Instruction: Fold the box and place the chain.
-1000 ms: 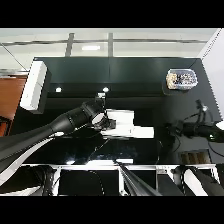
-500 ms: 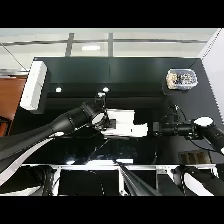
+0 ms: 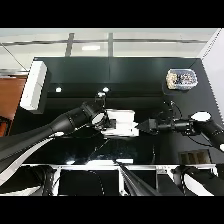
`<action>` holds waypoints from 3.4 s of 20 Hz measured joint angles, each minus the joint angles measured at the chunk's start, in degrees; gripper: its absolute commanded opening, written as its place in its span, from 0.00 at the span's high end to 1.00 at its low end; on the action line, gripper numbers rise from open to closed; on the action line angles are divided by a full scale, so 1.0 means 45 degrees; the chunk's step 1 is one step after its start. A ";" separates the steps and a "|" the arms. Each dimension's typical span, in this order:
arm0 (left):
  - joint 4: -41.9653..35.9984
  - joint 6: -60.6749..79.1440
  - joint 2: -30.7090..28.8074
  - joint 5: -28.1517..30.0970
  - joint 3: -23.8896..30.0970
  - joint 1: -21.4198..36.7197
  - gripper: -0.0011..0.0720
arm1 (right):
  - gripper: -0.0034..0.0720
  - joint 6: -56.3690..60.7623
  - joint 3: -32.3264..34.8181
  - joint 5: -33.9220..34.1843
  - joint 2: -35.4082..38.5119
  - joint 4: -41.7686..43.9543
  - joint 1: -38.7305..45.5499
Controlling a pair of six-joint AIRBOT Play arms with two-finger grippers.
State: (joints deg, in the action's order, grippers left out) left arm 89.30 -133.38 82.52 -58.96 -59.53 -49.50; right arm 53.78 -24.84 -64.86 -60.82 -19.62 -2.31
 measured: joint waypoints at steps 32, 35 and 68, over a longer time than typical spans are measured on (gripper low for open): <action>0.0039 0.0010 0.0000 -0.0005 0.0000 0.0005 0.95 | 0.49 0.9364 -0.3478 0.3575 -0.0879 -0.8019 -0.6300; 0.0039 -0.0005 0.0005 0.0000 0.0000 0.0005 0.95 | 0.50 1.0822 -0.4260 0.3162 -0.1389 -0.9326 -0.6873; 0.0000 -0.0010 0.0000 0.0238 0.0000 0.0005 0.95 | 0.94 1.7126 -0.7252 0.0189 -0.4328 -1.3386 -0.8893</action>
State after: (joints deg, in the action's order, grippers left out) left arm 89.30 -133.43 82.52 -57.89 -59.53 -49.47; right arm 130.85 -57.47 -64.01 -80.29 -79.85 -42.33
